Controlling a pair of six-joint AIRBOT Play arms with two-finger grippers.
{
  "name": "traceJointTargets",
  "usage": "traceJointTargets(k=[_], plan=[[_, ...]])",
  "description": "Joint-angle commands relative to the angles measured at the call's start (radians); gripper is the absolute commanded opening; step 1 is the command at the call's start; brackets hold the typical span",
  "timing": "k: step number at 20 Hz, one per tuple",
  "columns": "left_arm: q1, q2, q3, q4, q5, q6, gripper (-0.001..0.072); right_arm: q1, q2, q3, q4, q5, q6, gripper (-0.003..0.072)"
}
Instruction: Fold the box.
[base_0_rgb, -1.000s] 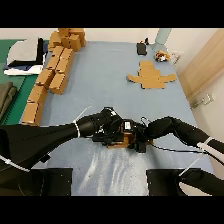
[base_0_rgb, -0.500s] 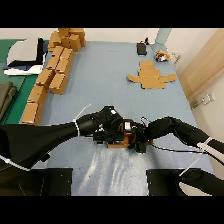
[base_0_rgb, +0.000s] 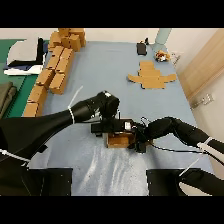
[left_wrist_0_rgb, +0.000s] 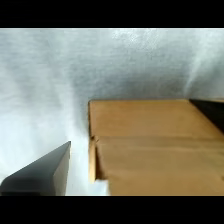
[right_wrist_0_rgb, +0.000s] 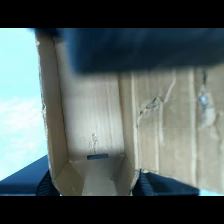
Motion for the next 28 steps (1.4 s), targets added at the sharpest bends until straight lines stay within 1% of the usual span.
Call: traceJointTargets(k=[1, 3, 6, 8, 9, 10, 11, 12, 13, 14, 15, 17, 18, 20, 22, 23, 24, 26, 27, 28], plan=[[0.066, 0.001, 0.074, -0.051, -0.153, 0.11, 0.0493, 0.0, 0.001, 0.001, 0.0, 0.0, 0.0, 0.047], [0.108, 0.013, 0.124, -0.078, -0.24, 0.192, 0.0493, 0.0, 0.001, 0.001, 0.0, 0.0, 0.0, 0.0469], [0.18, 0.045, 0.188, -0.071, -0.35, 0.315, 0.0492, 0.0, 0.001, 0.001, 0.0, 0.0, 0.0, 0.047], [0.224, 0.071, 0.192, -0.013, -0.413, 0.401, 0.0491, 0.0, 0.001, 0.001, 0.0, 0.0, 0.0, 0.0469], [0.242, 0.075, 0.192, 0.029, -0.444, 0.459, 0.0453, 0.0, 0.001, 0.001, 0.0, 0.0, 0.0, 0.047], [0.259, 0.075, 0.191, 0.073, -0.468, 0.549, 0.0229, 0.0, 0.001, 0.001, 0.0, 0.0, 0.0, 0.0469], [0.269, 0.075, 0.181, 0.116, -0.456, 0.666, 0.0012, 0.0, 0.001, 0.001, 0.0, 0.0, 0.0, 0.0469], [0.27, 0.075, 0.168, 0.154, -0.418, 0.75, 0.0014, 0.0, 0.001, 0.001, 0.0, 0.0, 0.0, 0.0469], [0.268, 0.079, 0.148, 0.182, -0.344, 0.842, 0.0013, 0.0, 0.001, 0.001, 0.0, 0.0, 0.0, 0.047], [0.264, 0.095, 0.116, 0.174, -0.251, 0.952, 0.0013, 0.0, 0.001, 0.001, 0.0, 0.0, 0.0, 0.047], [0.261, 0.125, 0.066, 0.144, -0.136, 1.068, 0.0013, 0.0, 0.001, 0.001, 0.0, 0.0, 0.0, 0.047], [0.266, 0.208, -0.06, 0.014, 0.06, 1.26, 0.0013, 0.0, 0.001, 0.001, 0.0, 0.0, 0.0, 0.047], [0.269, 0.249, -0.127, -0.022, 0.132, 1.326, 0.0013, 0.0, 0.001, 0.001, 0.0, 0.0, 0.0, 0.0469], [0.264, 0.317, -0.266, -0.058, 0.253, 1.453, 0.0013, 0.0, 0.001, 0.001, 0.0, 0.0, 0.0, 0.047], [0.237, 0.347, -0.384, -0.073, 0.364, 1.572, 0.0013, 0.0, 0.001, 0.001, 0.0, 0.0, 0.0, 0.0469], [0.232, 0.353, -0.433, -0.139, 0.425, 1.669, 0.0013, 0.0, 0.001, 0.001, 0.0, 0.0, 0.0, 0.047], [0.251, 0.354, -0.474, -0.261, 0.478, 1.808, 0.0013, 0.0, 0.001, 0.001, 0.0, 0.0, 0.0, 0.047], [0.279, 0.352, -0.555, -0.535, 0.564, 2.207, 0.0015, 0.0, 0.001, 0.001, 0.0, 0.0, 0.0, 0.047], [0.284, 0.352, -0.587, -0.639, 0.585, 2.386, 0.0018, 0.0, 0.001, 0.001, -0.003, 0.0, 0.0, 0.047], [0.292, 0.352, -0.616, -0.72, 0.608, 2.515, 0.0258, 0.0, 0.001, 0.001, -0.002, 0.0, 0.0, 0.047]])
